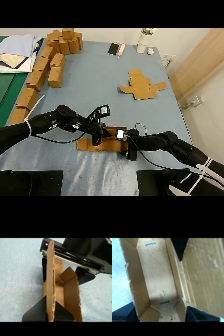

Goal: Fold the box.

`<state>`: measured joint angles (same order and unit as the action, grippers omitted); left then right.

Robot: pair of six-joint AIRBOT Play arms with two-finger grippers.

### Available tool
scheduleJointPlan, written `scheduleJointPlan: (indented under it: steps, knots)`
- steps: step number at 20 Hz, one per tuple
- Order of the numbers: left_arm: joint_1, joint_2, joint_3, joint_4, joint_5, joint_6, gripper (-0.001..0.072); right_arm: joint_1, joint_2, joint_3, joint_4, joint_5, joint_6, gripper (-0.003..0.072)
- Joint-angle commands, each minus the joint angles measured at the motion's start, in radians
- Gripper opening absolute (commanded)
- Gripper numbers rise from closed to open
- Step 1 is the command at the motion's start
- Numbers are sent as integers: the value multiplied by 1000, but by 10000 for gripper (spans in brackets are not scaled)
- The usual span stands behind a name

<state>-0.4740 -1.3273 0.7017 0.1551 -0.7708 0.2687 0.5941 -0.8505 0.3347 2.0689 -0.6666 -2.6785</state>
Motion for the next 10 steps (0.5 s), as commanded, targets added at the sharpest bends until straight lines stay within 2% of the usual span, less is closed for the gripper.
scheduleJointPlan:
  steps: [1,2,4,5,10]
  knots:
    - [0,0,0,-2,2,0,11,6,-2,1,-4,-13,0,693]
    - [0,0,0,-2,2,0,11,5,-2,1,-7,-13,0,689]
    - [0,0,0,-2,2,0,11,6,-2,1,-3,-15,0,461]
    - [0,0,0,-2,2,0,11,5,-2,1,-3,-12,0,437]
    - [0,0,0,-2,2,0,11,4,-2,0,-9,-14,0,441]
